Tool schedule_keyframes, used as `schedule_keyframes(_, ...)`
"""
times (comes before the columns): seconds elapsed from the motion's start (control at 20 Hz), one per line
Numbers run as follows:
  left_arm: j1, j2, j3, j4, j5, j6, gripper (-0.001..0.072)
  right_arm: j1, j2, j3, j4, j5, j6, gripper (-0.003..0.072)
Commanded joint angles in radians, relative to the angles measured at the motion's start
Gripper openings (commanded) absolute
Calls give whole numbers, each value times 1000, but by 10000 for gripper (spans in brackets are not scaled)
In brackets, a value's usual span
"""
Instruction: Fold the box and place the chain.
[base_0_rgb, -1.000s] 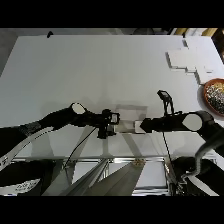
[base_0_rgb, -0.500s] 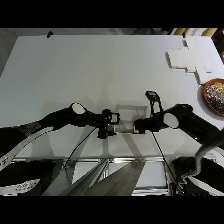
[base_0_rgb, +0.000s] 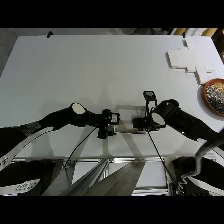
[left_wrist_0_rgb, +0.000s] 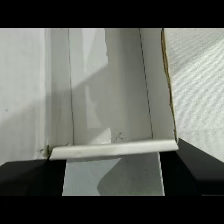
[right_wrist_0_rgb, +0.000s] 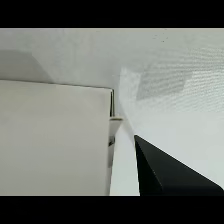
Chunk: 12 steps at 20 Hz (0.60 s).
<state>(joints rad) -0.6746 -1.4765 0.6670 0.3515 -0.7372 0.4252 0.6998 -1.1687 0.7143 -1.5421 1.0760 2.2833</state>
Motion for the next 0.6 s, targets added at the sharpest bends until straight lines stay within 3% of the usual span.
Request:
schedule_keyframes(0.0, 0, 1, 0, 0, 0, 0, 314, 3, -26, 5, -4, -18, 24, 353)
schedule_keyframes(0.45, 0, 1, 0, 0, 0, 0, 314, 4, -28, 4, 5, -70, 50, 217)
schedule_keyframes(0.55, 0, 1, 0, 0, 0, 0, 314, 16, -28, 4, -3, -71, 50, 216)
